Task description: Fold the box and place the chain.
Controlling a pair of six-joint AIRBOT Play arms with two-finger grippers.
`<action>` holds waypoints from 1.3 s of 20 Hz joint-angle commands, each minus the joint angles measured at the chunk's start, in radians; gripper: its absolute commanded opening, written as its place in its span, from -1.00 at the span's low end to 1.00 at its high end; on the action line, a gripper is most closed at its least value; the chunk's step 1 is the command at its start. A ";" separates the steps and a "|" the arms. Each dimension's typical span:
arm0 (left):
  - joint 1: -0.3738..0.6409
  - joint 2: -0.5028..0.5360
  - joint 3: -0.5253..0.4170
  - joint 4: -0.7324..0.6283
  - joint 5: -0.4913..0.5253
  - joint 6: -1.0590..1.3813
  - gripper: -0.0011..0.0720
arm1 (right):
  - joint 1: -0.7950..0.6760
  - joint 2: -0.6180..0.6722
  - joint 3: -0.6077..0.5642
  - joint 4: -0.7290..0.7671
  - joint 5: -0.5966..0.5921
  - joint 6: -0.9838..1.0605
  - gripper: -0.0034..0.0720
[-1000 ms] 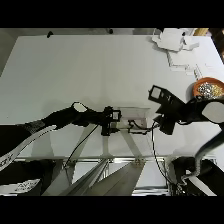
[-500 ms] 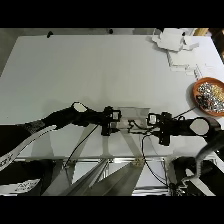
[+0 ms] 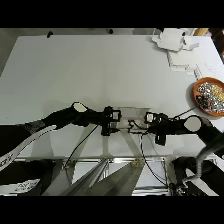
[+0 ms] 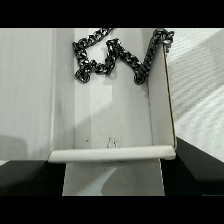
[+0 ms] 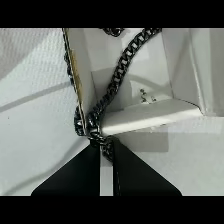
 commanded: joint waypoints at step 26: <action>0.000 0.000 0.000 0.000 0.000 0.000 0.09 | 0.346 -0.061 0.605 -0.024 0.325 0.222 -0.85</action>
